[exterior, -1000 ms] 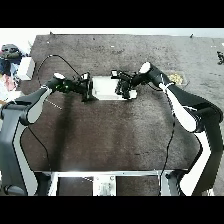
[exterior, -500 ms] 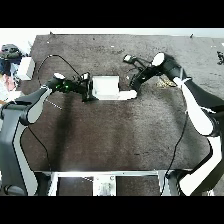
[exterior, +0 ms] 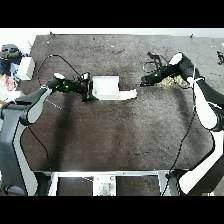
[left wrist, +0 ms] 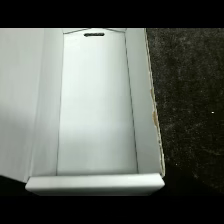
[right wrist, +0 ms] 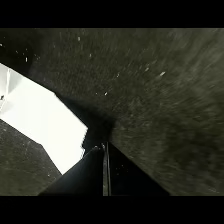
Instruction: Fold the box and place the chain.
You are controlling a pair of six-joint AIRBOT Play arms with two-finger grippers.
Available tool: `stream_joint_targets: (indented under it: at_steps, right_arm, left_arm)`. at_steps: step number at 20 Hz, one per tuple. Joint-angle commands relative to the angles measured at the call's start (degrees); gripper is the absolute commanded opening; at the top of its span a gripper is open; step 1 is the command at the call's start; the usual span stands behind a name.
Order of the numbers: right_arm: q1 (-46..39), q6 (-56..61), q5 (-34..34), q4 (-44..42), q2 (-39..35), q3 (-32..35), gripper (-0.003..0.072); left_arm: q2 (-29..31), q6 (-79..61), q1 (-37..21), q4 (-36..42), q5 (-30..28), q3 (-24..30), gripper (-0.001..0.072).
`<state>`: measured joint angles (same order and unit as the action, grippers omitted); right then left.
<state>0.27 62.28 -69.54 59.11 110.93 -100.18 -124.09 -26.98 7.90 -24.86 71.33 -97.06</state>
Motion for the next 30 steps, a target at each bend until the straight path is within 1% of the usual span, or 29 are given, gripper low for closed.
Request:
stream_joint_targets:
  at_steps: [1,5,7,9,10,11,13,16,17,18,19,20,22,25,26,27,30]
  right_arm:
    - [-0.9,1.4,-2.3,-5.1,3.9,0.0,0.0030]
    - [-0.5,-3.2,-7.1,-13.6,7.2,0.0,0.0030]
    - [1.0,-8.1,-8.3,-17.7,7.9,0.0,0.0034]
    - [3.2,-9.8,-8.5,-18.9,7.5,0.0,0.0158]
    - [4.2,-9.8,-8.2,-18.9,7.2,0.0,0.0175]
    - [5.0,-9.8,-7.2,-18.8,6.7,0.0,0.0175]
    - [5.9,-9.6,-4.4,-18.8,5.3,-0.1,0.0307]
    - [6.0,-8.0,-2.3,-18.8,2.9,-0.1,0.0307]
    - [6.0,-7.5,-2.2,-18.9,2.2,-0.1,0.0320]
    - [6.2,-5.7,-1.9,-18.9,1.9,-0.1,0.0566]
    - [6.7,-3.4,-1.8,-18.6,1.9,-0.1,0.0692]
    - [7.4,-1.7,-1.6,-17.0,2.1,-0.1,0.0689]
    - [9.0,-0.5,-0.9,-15.0,2.2,-0.1,0.0577]
    - [10.4,3.1,0.4,-15.1,2.2,-0.2,0.0577]
    - [10.9,3.8,0.5,-15.0,2.2,-0.2,0.0519]
    - [11.3,4.6,0.6,-15.2,2.2,-0.2,0.0405]
    - [12.4,8.1,0.9,-13.9,2.2,-0.2,0.0410]
  left_arm:
    - [0.0,0.0,0.0,0.0,0.0,0.0,0.0287]
    - [0.0,0.0,0.0,0.0,0.0,0.0,0.0287]
    - [0.0,0.0,0.0,0.0,0.0,0.0,0.0288]
    - [0.0,0.0,0.0,0.0,0.0,0.0,0.0288]
    - [0.0,0.0,0.0,0.0,0.0,0.0,0.0288]
    - [0.0,0.0,0.0,0.0,0.0,0.0,0.0287]
    - [0.0,0.0,0.0,0.0,0.0,0.0,0.0288]
    - [0.0,0.0,0.0,0.0,0.0,0.0,0.0287]
    - [0.0,0.0,0.0,0.0,0.0,0.0,0.0287]
    - [0.0,0.0,0.0,0.0,0.0,0.0,0.0288]
    - [0.0,0.0,0.0,0.0,0.0,0.0,0.0287]
    - [0.0,0.0,0.0,0.0,0.0,0.0,0.0288]
    - [0.0,0.0,0.0,0.0,0.0,0.0,0.0288]
    - [0.0,0.0,0.0,0.0,0.0,0.0,0.0287]
    - [0.0,0.0,0.0,0.0,0.0,0.0,0.0288]
    - [0.0,0.0,0.0,0.0,0.0,0.0,0.0288]
    - [0.0,0.0,0.0,0.0,0.0,0.0,0.0287]
